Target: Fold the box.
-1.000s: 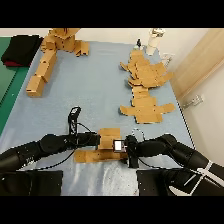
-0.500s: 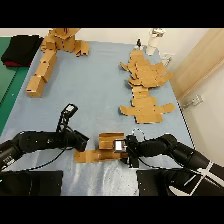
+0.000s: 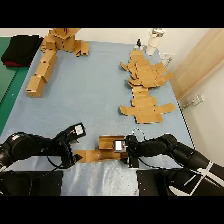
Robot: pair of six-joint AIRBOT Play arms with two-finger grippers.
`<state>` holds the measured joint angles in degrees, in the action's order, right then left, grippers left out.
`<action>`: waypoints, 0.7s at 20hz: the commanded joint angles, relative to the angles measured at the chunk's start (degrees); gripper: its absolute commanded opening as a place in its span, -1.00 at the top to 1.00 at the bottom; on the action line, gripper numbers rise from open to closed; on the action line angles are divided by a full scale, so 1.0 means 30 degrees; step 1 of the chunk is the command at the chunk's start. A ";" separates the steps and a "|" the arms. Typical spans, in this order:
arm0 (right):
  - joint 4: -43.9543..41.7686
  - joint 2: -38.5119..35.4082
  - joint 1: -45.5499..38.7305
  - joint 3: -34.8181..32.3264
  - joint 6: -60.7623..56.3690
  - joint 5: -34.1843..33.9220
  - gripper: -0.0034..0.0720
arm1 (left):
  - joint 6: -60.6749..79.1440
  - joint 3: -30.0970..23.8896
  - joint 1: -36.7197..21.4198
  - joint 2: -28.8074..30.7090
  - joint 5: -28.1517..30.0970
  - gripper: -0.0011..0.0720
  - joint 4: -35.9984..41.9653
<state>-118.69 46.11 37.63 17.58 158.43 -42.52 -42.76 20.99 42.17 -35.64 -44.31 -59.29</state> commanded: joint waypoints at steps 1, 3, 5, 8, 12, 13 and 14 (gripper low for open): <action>-0.0007 -0.0015 0.0000 0.0022 -0.0007 -0.0007 -0.06 | 0.2630 0.0007 0.0590 -0.1100 0.0532 -0.93 -0.0029; -0.0007 -0.0015 0.0000 0.0022 -0.0007 0.0000 -0.06 | 0.2674 0.0007 0.0816 -0.2113 0.1632 -0.93 0.0663; -0.0007 -0.0015 0.0000 0.0022 -0.0007 0.0000 -0.06 | 0.4146 0.0007 0.1086 -0.3162 0.2601 -0.94 0.2477; -0.0007 -0.0015 0.0000 0.0022 -0.0007 -0.0007 -0.06 | 0.6761 -0.0007 0.1785 -0.4153 0.2878 -0.94 0.5289; -0.0007 -0.0015 0.0000 0.0022 -0.0007 -0.0007 -0.06 | 0.8655 -0.0270 0.1785 -0.4357 0.3803 -0.93 0.6885; -0.0007 -0.0015 0.0000 0.0022 -0.0007 0.0000 -0.06 | 0.9260 -0.0277 0.1785 -0.4357 0.3810 -0.93 0.7482; -0.0007 -0.0015 0.0000 0.0022 -0.0007 -0.0007 -0.06 | 0.9704 -0.0277 0.1785 -0.4408 0.3898 -0.93 0.7847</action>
